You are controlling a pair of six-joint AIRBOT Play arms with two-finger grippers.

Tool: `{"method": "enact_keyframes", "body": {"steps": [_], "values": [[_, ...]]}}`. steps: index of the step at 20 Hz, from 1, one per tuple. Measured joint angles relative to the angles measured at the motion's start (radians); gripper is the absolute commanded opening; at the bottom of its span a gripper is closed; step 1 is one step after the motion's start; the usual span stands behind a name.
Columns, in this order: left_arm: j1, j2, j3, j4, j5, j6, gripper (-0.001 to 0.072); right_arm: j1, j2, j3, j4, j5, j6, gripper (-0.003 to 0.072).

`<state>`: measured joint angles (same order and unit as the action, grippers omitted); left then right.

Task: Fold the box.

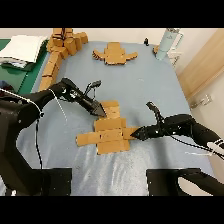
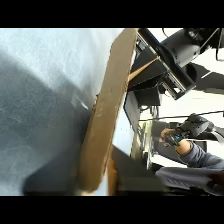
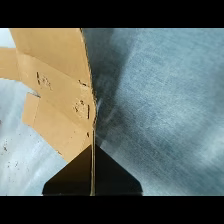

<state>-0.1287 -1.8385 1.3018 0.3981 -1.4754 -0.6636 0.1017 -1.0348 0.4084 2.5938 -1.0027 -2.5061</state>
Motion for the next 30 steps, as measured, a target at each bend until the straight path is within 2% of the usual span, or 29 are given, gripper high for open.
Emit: {"method": "enact_keyframes", "body": {"steps": [1, 2, 5, 6, 7, 8, 9, 14, 18, 19, 21, 26, 30], "values": [[0.0, 0.0, 0.002, 0.0, 0.001, -0.001, 0.0106, 0.0, 0.0, 0.0, 0.0, 0.0, 0.0, 0.0003], [0.0, 0.0, 0.003, 0.002, 0.003, -0.002, 0.0012, 0.0, 0.0, 0.0, -0.002, 0.001, 0.0, 0.0004], [-0.003, 0.0, 0.006, 0.003, 0.002, -0.001, 0.0012, 0.0, 0.0, -0.001, -0.004, 0.002, 0.0, 0.001], [-0.003, 0.0, 0.007, 0.004, 0.0, 0.0, 0.0012, 0.0, 0.0, 0.0, -0.004, 0.005, 0.0, 0.007], [-0.003, 0.0, 0.007, 0.005, 0.002, -0.002, 0.0011, 0.0, 0.0, 0.0, -0.003, 0.008, 0.0, 0.0278], [-0.003, 0.0, 0.007, 0.008, 0.005, -0.007, 0.0011, 0.0, 0.0, 0.0, -0.003, 0.015, 0.003, 0.0423], [-0.003, 0.0, 0.007, 0.004, 0.014, -0.009, 0.001, 0.0, 0.0, 0.0, -0.003, 0.024, 0.005, 0.0447], [-0.027, 0.006, 0.006, -0.013, 0.05, 0.088, 0.0006, -0.027, 0.0, 0.042, -0.066, 0.08, 0.135, 0.0448], [-0.097, 0.051, -0.029, -0.038, 0.098, 0.234, 0.0005, -0.094, 0.015, 0.124, -0.132, 0.096, 0.283, 0.0438], [-0.115, 0.073, -0.047, -0.039, 0.114, 0.272, 0.0004, -0.109, 0.019, 0.147, -0.14, 0.099, 0.314, 0.0392], [-0.144, 0.133, -0.095, -0.051, 0.161, 0.344, 0.0004, -0.128, 0.023, 0.182, -0.15, 0.106, 0.355, 0.0006], [-0.181, 0.316, -0.275, -0.088, 0.369, 0.541, 0.0005, -0.143, 0.025, 0.217, -0.152, 0.124, 0.398, 0.0006], [-0.211, 0.392, -0.383, -0.084, 0.465, 0.636, 0.0006, -0.129, 0.025, 0.223, -0.147, 0.161, 0.409, 0.0006]]}}
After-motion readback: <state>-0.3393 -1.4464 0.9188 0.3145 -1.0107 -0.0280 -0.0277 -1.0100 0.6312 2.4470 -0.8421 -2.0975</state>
